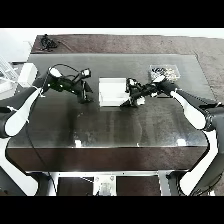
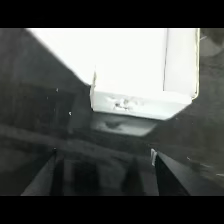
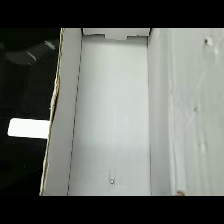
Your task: Fold the box and place the chain.
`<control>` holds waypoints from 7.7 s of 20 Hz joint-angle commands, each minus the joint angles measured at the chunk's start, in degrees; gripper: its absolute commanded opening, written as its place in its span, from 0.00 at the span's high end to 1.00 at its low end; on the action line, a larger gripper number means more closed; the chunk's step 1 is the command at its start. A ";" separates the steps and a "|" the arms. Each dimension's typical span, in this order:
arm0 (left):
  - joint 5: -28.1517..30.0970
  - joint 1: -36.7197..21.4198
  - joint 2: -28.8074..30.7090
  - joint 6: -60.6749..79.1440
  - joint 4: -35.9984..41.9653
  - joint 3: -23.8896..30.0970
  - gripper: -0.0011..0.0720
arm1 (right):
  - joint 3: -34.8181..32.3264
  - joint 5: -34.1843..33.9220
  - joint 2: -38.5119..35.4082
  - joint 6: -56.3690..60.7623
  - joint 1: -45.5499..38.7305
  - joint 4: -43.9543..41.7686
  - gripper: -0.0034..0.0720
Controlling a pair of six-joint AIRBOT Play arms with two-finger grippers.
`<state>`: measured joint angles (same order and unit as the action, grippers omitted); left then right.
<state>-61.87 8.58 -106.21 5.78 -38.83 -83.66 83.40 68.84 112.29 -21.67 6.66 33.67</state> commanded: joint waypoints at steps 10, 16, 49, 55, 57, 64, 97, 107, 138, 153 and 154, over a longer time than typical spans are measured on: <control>0.42 -0.13 -2.03 12.33 12.09 2.40 0.01 | -0.02 0.00 -0.04 0.00 0.04 0.00 0.18; -3.37 -0.13 -2.03 12.70 13.75 2.43 0.01 | -0.02 0.00 -0.04 0.00 0.04 0.00 0.18; -0.76 0.22 -2.93 15.74 10.73 2.58 0.00 | -0.02 0.00 -0.04 0.00 0.04 0.00 0.18; -1.36 -0.20 -2.93 18.75 11.54 2.58 0.00 | -0.02 0.00 -0.04 0.00 0.04 0.00 0.18; -1.01 -0.20 -2.93 19.21 12.28 2.56 0.00 | -0.02 0.00 -0.04 0.00 0.04 0.00 0.18; -2.10 -0.20 -2.93 21.31 15.41 2.56 0.00 | -0.02 0.00 -0.04 0.00 0.04 0.00 0.18; -0.57 2.73 -2.97 19.65 13.57 2.58 0.00 | -0.02 0.00 -0.04 -0.02 0.04 0.00 0.18; 1.44 4.63 -6.27 19.71 18.86 2.51 0.00 | -0.02 0.00 -0.04 0.00 0.04 0.00 0.18; 3.41 4.61 -7.52 23.21 23.89 2.51 0.01 | -0.02 0.00 -0.04 0.00 0.04 0.00 0.18; 3.48 4.33 -7.52 23.85 23.23 2.51 0.03 | -0.02 0.00 -0.04 0.00 0.04 0.00 0.18; 3.15 4.20 -7.52 23.85 23.43 2.51 0.02 | -0.02 0.00 -0.04 0.00 0.04 0.00 0.18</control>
<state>-58.00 12.99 -113.71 29.50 -15.46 -81.08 83.40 68.79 112.29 -21.67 6.66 33.67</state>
